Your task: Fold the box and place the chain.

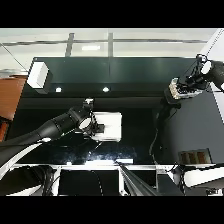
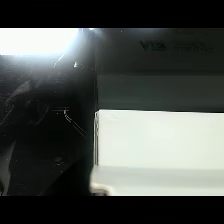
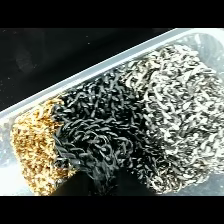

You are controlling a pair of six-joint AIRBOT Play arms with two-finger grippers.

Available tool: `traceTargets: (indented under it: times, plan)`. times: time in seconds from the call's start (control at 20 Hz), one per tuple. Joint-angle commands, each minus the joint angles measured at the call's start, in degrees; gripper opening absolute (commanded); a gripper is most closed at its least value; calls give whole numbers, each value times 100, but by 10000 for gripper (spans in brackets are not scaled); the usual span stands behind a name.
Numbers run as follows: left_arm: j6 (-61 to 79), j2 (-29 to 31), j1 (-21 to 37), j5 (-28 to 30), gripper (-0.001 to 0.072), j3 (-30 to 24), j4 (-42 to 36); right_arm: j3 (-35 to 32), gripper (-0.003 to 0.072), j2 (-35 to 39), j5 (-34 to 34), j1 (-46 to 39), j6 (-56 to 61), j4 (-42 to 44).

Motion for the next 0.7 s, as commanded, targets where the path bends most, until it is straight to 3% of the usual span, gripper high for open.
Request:
traceTargets:
  times: [0.0,0.25,0.65]
  plan:
    - [0,-2,4,-17,31,0,-17,2,47,-4,2,-52,-17,72]
    - [0,-2,4,-15,31,0,-17,2,21,219,-7,-52,-293,199]
    - [0,-2,4,-15,31,0,-17,4,21,1482,11,-164,-485,203]
